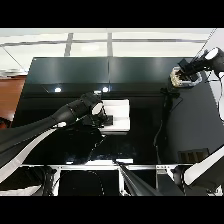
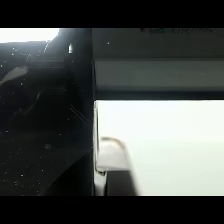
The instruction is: Fold the box and place the chain.
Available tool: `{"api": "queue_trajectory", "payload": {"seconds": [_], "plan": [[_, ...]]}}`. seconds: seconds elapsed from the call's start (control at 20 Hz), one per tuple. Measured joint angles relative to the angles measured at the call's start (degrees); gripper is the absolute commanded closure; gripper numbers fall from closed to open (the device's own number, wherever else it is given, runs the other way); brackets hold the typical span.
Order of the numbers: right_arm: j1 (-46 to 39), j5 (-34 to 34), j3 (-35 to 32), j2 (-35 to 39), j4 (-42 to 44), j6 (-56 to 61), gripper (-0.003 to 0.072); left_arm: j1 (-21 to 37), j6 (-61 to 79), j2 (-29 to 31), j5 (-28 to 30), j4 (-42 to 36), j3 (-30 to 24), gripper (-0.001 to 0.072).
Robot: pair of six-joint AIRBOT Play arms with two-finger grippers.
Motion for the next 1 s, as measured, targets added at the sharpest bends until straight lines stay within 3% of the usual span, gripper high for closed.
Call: {"api": "queue_trajectory", "payload": {"seconds": [0.2,0.45,0.75,1.0], "plan": [[-0.9,3.1,2.3,3.7,0.0,-9.3,0.0662,0.0,0.0,0.0,0.0,0.0,0.0,0.0679],[-1.1,6.4,3.0,14.7,-0.3,-20.0,0.0662,0.0,0.0,0.0,0.1,0.0,0.0,0.0679],[0.3,5.1,3.6,31.4,1.1,-26.6,0.0662,0.0,0.0,0.0,0.1,0.0,0.0,0.0679],[0.8,4.5,9.2,39.2,7.0,-28.8,0.0662,0.0,0.0,0.0,0.1,0.0,0.0,0.0679]]}}
